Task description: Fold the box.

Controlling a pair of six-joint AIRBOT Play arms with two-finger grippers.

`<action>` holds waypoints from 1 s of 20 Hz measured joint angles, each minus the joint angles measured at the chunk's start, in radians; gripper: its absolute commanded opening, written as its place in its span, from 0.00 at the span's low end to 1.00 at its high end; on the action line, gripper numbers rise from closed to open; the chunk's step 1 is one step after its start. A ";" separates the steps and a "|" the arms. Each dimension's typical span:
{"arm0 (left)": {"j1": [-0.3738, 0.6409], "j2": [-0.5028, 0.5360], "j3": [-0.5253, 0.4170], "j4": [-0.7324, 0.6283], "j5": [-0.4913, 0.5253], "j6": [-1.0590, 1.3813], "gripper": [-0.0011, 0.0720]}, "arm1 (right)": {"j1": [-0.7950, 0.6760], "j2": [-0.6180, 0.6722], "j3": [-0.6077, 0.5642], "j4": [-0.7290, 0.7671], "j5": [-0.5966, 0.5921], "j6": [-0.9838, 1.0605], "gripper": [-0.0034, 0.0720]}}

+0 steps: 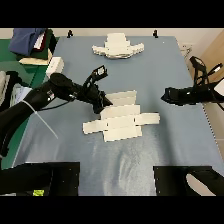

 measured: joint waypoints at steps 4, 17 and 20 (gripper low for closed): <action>-0.053 0.016 -0.103 -0.080 0.115 0.190 0.04 | -0.006 0.023 0.016 0.024 0.010 0.021 0.23; -0.082 -0.058 -0.151 -0.118 0.156 0.322 0.04 | -0.003 0.023 0.021 0.042 0.014 0.030 0.23; -0.082 -0.069 -0.154 -0.115 0.130 0.325 0.04 | -0.003 0.023 0.021 0.042 0.014 0.030 0.23</action>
